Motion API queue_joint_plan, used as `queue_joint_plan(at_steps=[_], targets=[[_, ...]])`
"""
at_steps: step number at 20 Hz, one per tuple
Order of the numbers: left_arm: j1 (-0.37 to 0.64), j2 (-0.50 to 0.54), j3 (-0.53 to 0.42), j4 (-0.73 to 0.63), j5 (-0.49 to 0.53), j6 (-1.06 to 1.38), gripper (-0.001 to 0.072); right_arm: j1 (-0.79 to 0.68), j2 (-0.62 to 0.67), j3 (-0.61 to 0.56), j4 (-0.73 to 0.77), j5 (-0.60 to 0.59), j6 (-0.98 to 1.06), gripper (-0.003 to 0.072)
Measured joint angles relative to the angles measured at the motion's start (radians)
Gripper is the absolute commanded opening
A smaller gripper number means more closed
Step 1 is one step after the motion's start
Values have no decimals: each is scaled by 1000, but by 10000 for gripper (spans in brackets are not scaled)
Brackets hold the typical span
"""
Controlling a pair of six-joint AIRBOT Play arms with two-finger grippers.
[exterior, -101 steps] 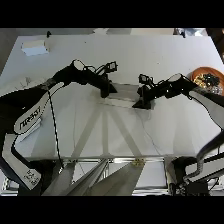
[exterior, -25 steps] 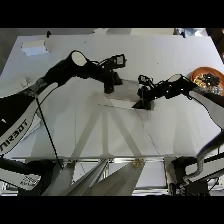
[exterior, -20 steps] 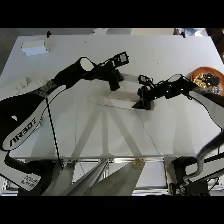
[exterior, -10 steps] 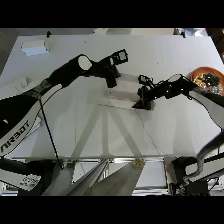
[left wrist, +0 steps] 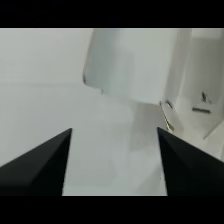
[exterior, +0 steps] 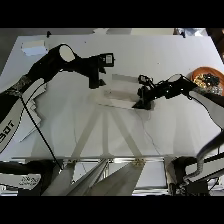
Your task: Fold the box and place the chain.
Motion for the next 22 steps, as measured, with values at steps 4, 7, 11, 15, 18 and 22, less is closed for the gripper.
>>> queue_joint_plan(at_steps=[4,7,11,15,18,22], targets=[[-7,-48,0,33,-40,84,707,0,0,0,0,0,0,292],[-21,-91,0,51,-66,114,706,0,0,0,0,0,0,292],[-34,-129,0,64,-97,130,704,0,0,0,0,0,0,292],[-39,-144,0,71,-145,154,702,0,0,0,0,0,0,292],[-42,-147,0,60,-162,167,702,0,0,0,0,0,0,292],[-51,-148,0,40,-174,174,564,0,0,0,0,0,0,292]])
